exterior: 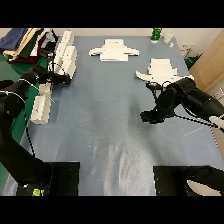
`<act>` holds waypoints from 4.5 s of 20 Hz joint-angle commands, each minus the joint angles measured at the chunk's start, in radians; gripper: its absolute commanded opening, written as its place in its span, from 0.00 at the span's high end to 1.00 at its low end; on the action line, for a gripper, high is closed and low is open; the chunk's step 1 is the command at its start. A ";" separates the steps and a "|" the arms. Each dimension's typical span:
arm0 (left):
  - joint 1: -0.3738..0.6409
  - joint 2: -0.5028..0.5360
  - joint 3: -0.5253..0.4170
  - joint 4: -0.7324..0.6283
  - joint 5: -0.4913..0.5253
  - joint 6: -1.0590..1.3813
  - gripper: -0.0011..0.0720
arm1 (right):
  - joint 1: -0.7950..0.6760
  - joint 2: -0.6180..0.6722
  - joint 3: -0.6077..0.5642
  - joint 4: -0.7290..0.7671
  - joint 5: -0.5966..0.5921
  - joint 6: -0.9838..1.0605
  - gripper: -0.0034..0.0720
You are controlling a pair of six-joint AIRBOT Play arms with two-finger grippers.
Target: Fold the box.
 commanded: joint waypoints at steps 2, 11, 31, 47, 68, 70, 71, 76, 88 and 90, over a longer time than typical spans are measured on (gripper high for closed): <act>0.000 0.000 0.001 0.000 -0.005 0.000 0.41 | 0.001 -0.001 0.001 0.000 0.000 0.000 0.95; -0.009 0.057 0.002 0.050 -0.032 0.006 0.41 | 0.001 -0.001 0.001 0.000 0.000 0.000 0.95; -0.088 0.031 0.001 0.497 -0.014 -0.491 0.41 | 0.001 -0.001 0.001 0.000 0.000 0.000 0.95; -0.108 -0.001 0.001 0.492 0.045 -0.493 0.41 | 0.001 -0.001 0.001 0.000 0.000 0.000 0.95; -0.092 0.038 0.002 0.502 -0.076 -0.493 0.03 | 0.001 -0.001 0.001 0.000 0.000 0.000 0.95; -0.084 0.097 0.002 0.503 -0.153 -0.491 0.03 | 0.001 -0.001 0.001 0.000 0.000 0.000 0.95; -0.080 0.132 0.002 0.502 -0.183 -0.490 0.03 | 0.001 -0.001 0.001 0.000 0.000 0.000 0.95; -0.082 0.334 0.002 0.497 -0.409 -0.494 0.03 | 0.001 -0.001 0.001 0.000 0.000 0.000 0.95; -0.338 0.670 -0.255 0.339 -0.615 -0.505 0.97 | 0.001 -0.001 0.001 0.000 0.000 0.000 0.95; -0.429 0.697 -0.334 0.340 -0.589 -0.530 0.97 | 0.001 -0.001 0.001 0.000 0.000 0.000 0.95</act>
